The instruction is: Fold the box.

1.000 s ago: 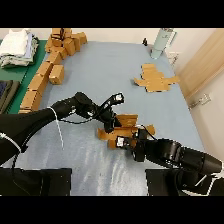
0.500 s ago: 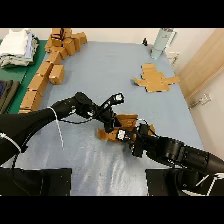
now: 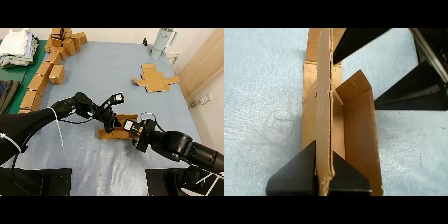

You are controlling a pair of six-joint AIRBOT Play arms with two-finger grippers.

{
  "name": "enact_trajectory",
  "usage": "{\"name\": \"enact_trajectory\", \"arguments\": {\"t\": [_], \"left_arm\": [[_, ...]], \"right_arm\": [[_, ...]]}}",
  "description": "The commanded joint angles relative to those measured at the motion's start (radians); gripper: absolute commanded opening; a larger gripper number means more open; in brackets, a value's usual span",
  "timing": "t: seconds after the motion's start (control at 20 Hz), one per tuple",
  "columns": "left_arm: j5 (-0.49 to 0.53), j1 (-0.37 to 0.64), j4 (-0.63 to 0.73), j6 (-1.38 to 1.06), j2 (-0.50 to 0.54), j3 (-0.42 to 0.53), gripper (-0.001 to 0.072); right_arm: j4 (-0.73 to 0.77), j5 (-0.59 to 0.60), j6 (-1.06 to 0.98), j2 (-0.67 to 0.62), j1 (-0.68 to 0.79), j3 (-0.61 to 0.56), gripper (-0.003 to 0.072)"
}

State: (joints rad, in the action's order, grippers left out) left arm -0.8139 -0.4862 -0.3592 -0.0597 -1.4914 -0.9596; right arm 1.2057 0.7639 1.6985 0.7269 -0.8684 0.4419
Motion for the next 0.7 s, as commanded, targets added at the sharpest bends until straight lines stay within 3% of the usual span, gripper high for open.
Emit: {"name": "enact_trajectory", "arguments": {"t": [0.0,0.3,0.45,0.65], "left_arm": [[0.0,0.0,0.0,0.0,-0.001,0.0,0.0013],[0.0,0.0,0.0,0.0,-0.001,0.0,0.0013],[0.0,0.0,0.0,0.0,-0.001,0.0,0.0013],[0.0,0.0,0.0,0.0,-0.001,0.0,0.0013]], "right_arm": [[0.161,-0.001,0.252,-0.023,0.115,-0.001,0.072],[0.557,-0.069,0.824,-0.008,0.335,0.0,0.072],[0.773,-0.064,1.079,0.058,0.442,0.005,0.072],[0.949,0.053,1.275,0.212,0.538,0.061,0.072]]}}
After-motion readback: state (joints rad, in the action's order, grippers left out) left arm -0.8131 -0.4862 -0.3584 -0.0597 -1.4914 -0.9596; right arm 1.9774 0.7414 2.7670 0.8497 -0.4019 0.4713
